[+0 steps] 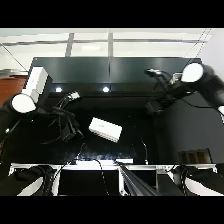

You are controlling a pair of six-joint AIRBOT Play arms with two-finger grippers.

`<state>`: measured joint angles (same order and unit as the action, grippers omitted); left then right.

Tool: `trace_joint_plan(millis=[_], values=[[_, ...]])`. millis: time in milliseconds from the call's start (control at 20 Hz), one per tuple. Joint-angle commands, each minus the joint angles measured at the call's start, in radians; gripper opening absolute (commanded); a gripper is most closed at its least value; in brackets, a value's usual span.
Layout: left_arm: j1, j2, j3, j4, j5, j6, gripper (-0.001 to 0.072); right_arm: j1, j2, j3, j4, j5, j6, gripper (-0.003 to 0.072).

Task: Fold the box and place the chain.

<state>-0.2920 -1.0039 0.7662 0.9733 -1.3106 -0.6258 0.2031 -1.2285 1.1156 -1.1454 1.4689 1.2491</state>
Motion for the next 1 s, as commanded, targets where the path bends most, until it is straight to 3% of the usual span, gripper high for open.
trace_joint_plan(millis=[0,250,350,600,950], values=[[-0.084,-0.111,0.091,-0.076,0.077,0.432,0.0707,-0.154,0.08,-0.042,0.019,0.006,0.0,0.0024],[-0.282,-0.153,0.097,-0.094,0.307,0.818,0.0717,-0.197,0.091,-0.042,-0.001,0.045,-0.003,0.0025],[-0.317,-0.185,0.094,-0.105,0.379,0.808,0.0716,-0.196,0.091,-0.042,0.0,0.018,-0.004,0.0025],[-0.288,-0.263,0.094,-0.156,0.308,0.755,0.0713,-0.196,0.091,-0.042,0.001,-0.049,-0.043,0.0025],[-0.202,-0.267,0.094,-0.154,0.287,0.761,0.0714,-0.196,0.091,-0.042,0.0,-0.048,-0.053,0.0025]])
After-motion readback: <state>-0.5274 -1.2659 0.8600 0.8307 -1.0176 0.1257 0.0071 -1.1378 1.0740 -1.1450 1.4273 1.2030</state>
